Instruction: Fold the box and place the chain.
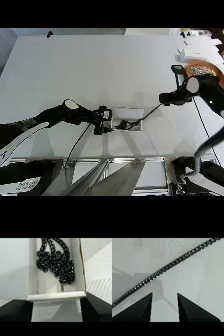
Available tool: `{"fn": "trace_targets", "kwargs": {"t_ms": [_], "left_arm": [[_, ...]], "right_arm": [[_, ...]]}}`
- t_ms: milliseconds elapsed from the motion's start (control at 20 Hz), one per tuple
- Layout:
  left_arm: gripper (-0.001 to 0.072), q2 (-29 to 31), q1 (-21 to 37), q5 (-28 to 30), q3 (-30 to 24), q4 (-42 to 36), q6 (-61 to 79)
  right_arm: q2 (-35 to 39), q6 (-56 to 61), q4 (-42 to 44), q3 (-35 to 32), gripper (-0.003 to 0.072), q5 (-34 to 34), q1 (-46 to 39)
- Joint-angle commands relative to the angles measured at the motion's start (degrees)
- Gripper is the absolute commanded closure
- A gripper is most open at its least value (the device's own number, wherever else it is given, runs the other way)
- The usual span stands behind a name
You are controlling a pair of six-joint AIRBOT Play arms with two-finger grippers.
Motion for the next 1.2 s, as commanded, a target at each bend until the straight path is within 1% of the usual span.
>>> {"fn": "trace_targets", "kwargs": {"t_ms": [0, 350, 450, 500, 550, 700, 800, 900, 950, 1000, 1050, 1150], "left_arm": [[0.0569, 0.04, 0.07, 0.00, 0.00, 0.00, 0.00], [0.0569, 0.04, 0.07, 0.00, 0.00, 0.00, 0.00], [0.0569, 0.04, 0.07, 0.00, 0.00, 0.00, 0.00], [0.0569, 0.04, 0.07, 0.00, 0.00, 0.00, 0.00], [0.0569, 0.04, 0.07, 0.00, 0.00, 0.00, 0.00], [0.0569, 0.04, 0.07, 0.00, 0.00, 0.00, 0.00], [0.0569, 0.04, 0.07, 0.00, 0.00, 0.00, 0.00], [0.0569, 0.04, 0.07, 0.00, 0.00, 0.00, 0.02], [0.0569, 0.04, 0.07, 0.00, 0.00, 0.00, 0.00], [0.0569, 0.04, 0.07, 0.00, 0.00, 0.00, 0.00], [0.0569, 0.04, 0.07, 0.00, 0.00, 0.00, 0.00], [0.0569, 0.04, 0.07, 0.00, 0.00, 0.00, 0.00]], "right_arm": [[-5.16, 0.37, -0.09, -0.02, 0.0349, -2.80, -0.13], [-8.87, 2.08, -0.11, -0.02, 0.0352, -7.34, -0.13], [-10.05, 2.40, -0.09, -0.02, 0.0353, -7.48, -0.13], [-10.36, 2.40, -0.11, -0.02, 0.0366, -7.48, -0.13], [-10.47, 2.38, -0.11, -0.02, 0.0410, -7.48, -0.13], [-10.49, 2.36, -0.13, -0.02, 0.0424, -7.63, -0.13], [-10.62, 2.36, -0.13, -0.02, 0.0501, -7.69, -0.13], [-10.80, 2.36, -0.13, -0.02, 0.0516, -7.69, -0.13], [-10.86, 2.34, -0.11, -0.02, 0.0548, -7.56, -0.13], [-10.93, 1.77, -0.11, -0.02, 0.0611, -6.80, -0.13], [-10.93, 1.51, -0.13, -0.02, 0.0650, -5.62, -0.13], [-10.88, 1.38, -0.13, -0.02, 0.0670, -2.38, -0.13]]}}
